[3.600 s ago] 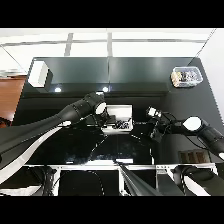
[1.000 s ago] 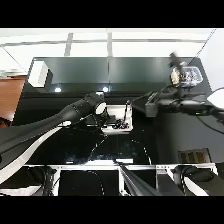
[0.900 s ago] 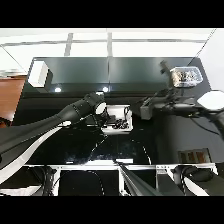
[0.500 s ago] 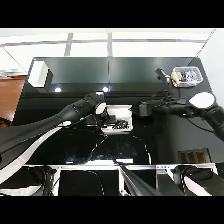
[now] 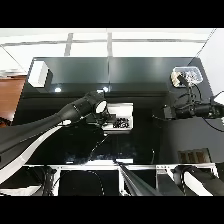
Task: Fold the box and place the chain.
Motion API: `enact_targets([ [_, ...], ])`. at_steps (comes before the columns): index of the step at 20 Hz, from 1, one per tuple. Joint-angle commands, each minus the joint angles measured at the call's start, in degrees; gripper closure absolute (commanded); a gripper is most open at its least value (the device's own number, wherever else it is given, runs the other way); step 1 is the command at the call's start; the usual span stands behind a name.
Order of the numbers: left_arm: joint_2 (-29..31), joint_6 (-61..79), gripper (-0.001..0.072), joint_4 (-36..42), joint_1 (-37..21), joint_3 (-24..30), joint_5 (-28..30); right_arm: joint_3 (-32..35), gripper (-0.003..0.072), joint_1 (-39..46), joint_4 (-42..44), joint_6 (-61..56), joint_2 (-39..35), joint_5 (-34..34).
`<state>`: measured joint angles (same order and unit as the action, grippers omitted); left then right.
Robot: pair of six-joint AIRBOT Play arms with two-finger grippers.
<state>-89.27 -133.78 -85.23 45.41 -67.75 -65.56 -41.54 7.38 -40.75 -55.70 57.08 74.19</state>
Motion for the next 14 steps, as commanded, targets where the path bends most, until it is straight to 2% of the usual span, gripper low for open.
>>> enact_targets([
  [1,0.68,0.09,0.0471,-0.13,0.09,-3.72,-1.88,0.02,0.0393,1.07,-1.38,0.87,-0.04,0.79],
  [2,1.31,0.35,0.0215,-0.15,0.09,-4.76,-2.40,0.02,0.0393,1.07,-1.33,0.85,-0.04,0.57],
  [3,2.05,1.90,0.0108,-0.24,0.07,-5.31,-3.04,0.02,0.0393,1.07,-1.36,0.87,-0.04,0.57],
  [6,7.06,9.18,0.0109,-2.49,0.37,-5.22,-7.54,0.02,0.0393,1.07,-1.38,0.85,-0.04,0.81],
  [8,12.81,12.31,0.0108,-11.87,0.79,-2.69,-12.44,0.02,0.0393,1.07,-1.46,0.85,-0.04,1.33],
  [9,15.96,11.96,0.0109,-18.25,0.00,0.33,-14.91,0.02,0.0393,1.07,-1.51,0.85,-0.04,1.51],
  [10,19.15,11.82,0.0110,-21.03,-2.14,4.13,-16.37,0.02,0.0393,1.07,-1.49,0.85,-0.04,1.51],
  [12,26.23,11.98,0.0109,-16.50,-10.34,13.64,-12.74,0.02,0.0393,1.07,-1.49,0.83,-0.04,1.31],
  [13,29.33,13.75,0.0109,-10.97,-14.62,18.10,-8.02,0.02,0.0394,1.07,-1.49,0.83,-0.04,0.87],
  [14,32.04,22.12,0.0110,-0.57,-19.37,22.77,-0.94,0.02,0.0393,1.07,-1.49,0.83,-0.04,0.37],
])
